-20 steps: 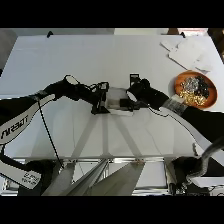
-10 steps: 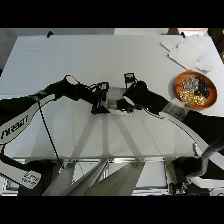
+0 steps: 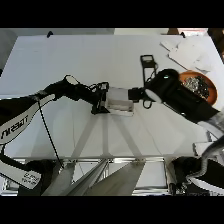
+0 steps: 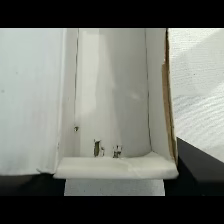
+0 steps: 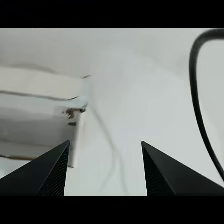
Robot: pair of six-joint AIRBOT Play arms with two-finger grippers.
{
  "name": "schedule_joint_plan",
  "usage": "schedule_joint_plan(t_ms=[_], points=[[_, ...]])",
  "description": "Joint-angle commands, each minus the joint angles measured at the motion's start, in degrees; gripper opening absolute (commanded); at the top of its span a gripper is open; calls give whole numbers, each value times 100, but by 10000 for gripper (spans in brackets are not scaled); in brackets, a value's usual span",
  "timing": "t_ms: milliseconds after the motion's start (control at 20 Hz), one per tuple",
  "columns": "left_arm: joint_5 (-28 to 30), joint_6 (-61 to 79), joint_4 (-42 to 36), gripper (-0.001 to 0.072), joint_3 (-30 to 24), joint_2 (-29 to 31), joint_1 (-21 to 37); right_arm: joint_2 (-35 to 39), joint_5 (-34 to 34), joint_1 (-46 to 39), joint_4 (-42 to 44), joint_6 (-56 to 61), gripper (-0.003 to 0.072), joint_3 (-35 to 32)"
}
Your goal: Fold the box and place the chain.
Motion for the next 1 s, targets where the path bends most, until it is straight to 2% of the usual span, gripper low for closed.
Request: schedule_joint_plan(t_ms=[0,50,150,350,500,650,800,950], points=[[2,-2,0,209,2,0,2,557,531,-566,-822,-238,502,-2],[-2,0,0,209,2,0,2,588,732,-787,-1045,-498,541,-2],[2,0,0,209,2,0,2,590,894,-1399,-1217,-1276,556,-2],[0,-2,0,209,2,0,2,586,363,-2743,-1189,-1604,553,-2],[0,0,0,209,2,0,2,498,-140,-3836,-767,-1613,554,-4],[0,0,-2,209,2,0,2,162,-481,-4774,-63,-2240,545,-4],[0,0,-2,209,2,0,2,-345,-601,-5294,533,-2994,525,-4],[0,0,-2,209,2,0,2,-883,-605,-5455,632,-3097,542,-2]])
